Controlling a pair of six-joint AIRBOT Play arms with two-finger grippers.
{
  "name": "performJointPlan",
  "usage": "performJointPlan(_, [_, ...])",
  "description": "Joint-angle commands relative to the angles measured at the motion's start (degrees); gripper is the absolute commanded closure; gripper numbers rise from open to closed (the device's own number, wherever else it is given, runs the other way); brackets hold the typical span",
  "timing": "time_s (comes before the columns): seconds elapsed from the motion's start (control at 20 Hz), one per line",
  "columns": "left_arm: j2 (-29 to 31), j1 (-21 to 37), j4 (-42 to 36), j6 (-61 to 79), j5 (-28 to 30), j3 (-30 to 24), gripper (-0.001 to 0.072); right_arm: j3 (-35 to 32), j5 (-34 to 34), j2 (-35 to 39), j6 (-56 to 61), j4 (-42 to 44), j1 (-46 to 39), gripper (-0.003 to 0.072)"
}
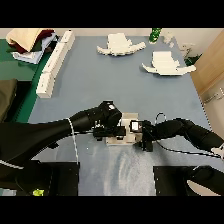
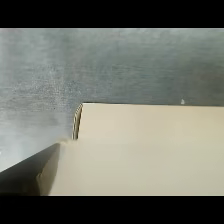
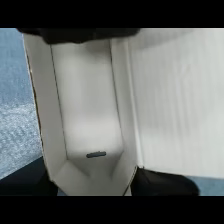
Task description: Fold the box.
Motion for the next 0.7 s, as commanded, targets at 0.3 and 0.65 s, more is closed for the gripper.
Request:
performJointPlan(0.3, [9.6, 0.1, 6.8, 4.7, -22.2, 7.2, 0.0444, 0.0, -0.1, 0.0, 0.1, 0.0, 0.0, 0.0168])
performJointPlan(0.65, [12.4, 0.1, 19.6, 18.9, -19.5, 7.2, 0.0694, 0.0, -0.1, 0.0, 0.1, 0.0, 0.0, 0.0168])
